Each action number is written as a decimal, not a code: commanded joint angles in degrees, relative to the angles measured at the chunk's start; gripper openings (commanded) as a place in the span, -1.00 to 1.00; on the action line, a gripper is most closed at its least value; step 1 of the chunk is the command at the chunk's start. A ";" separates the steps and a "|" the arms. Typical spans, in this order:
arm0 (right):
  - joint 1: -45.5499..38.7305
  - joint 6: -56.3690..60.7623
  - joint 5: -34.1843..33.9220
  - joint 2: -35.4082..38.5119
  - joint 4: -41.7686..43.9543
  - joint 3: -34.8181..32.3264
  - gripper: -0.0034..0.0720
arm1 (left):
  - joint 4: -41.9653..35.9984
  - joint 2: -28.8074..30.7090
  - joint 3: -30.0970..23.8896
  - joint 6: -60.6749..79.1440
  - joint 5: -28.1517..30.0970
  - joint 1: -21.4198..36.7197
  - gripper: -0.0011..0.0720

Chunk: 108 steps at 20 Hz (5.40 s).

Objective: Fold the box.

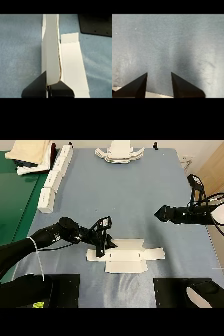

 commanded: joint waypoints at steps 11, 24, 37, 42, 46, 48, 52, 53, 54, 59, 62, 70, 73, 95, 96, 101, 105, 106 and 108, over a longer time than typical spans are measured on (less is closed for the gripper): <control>0.15 2.86 16.04 0.09 0.28 0.07 -0.90 | 0.22 0.02 0.02 -0.42 -0.61 0.04 -0.94; 62.51 -3.06 17.42 3.80 -28.87 -3.58 -0.65 | 0.17 0.02 0.02 -0.39 -0.59 0.04 -0.94; 71.38 -7.02 0.98 -10.80 -35.67 -12.44 0.71 | 0.07 0.02 0.02 -0.39 -0.57 0.04 -0.94; 71.38 4.74 -0.76 -11.63 -43.19 -12.41 0.67 | 0.07 0.02 0.02 -0.39 -0.57 0.04 -0.94; 71.38 11.54 0.02 -11.19 -45.29 -12.28 0.67 | 0.07 0.02 0.02 -0.39 -0.59 0.04 -0.94; 71.38 13.57 0.22 -10.12 -45.24 -12.28 0.67 | 0.07 0.02 0.02 -0.42 -0.59 0.04 -0.94; 71.34 17.35 1.36 -6.75 -46.60 -12.28 0.68 | 0.07 0.02 0.02 -0.39 -0.59 0.04 -0.94; 71.34 20.96 2.67 -5.97 -48.85 -12.28 0.67 | 0.07 0.02 0.02 -0.39 -0.59 0.04 -0.94; 71.32 24.76 4.07 -5.44 -51.34 -12.28 0.67 | 0.07 0.02 0.02 -0.39 -0.59 0.04 -0.94; 70.82 38.14 8.68 -4.94 -55.98 -12.28 0.68 | 0.07 0.02 0.02 -0.42 -0.59 0.04 -0.94; 70.62 42.03 11.56 -4.92 -55.65 -12.28 0.74 | 0.07 0.02 0.02 -0.39 -0.59 0.04 -0.94; 67.14 35.63 11.13 -4.90 -52.98 -12.46 1.00 | 0.07 0.02 0.02 -0.39 -0.59 0.04 -0.94; 56.98 19.19 4.61 -3.48 -42.34 -12.74 1.00 | 0.07 0.02 0.02 -0.39 -0.57 0.04 -0.94; 9.46 -74.88 -3.39 -1.79 23.56 -21.11 1.00 | 0.07 0.02 0.02 -0.39 -0.57 0.04 -0.94; 9.46 -72.32 -3.32 -1.73 22.62 -21.09 1.00 | 0.07 0.02 0.02 -0.39 -0.63 0.04 -0.94; 9.55 -70.73 -2.89 -1.84 21.42 -21.14 1.00 | 0.07 0.02 0.02 -0.39 -0.59 0.04 -0.94; 9.60 -75.76 -4.22 -5.16 21.09 -21.18 1.00 | 0.07 0.02 0.02 -0.39 -0.59 0.04 -0.94; 9.60 -77.20 -4.31 -6.29 22.01 -21.18 1.00 | 0.07 0.02 0.02 -0.39 -0.59 0.04 -0.94; 9.60 -80.41 -4.28 -7.54 24.30 -21.18 1.00 | 0.07 0.02 0.02 -0.39 -0.59 0.04 -0.94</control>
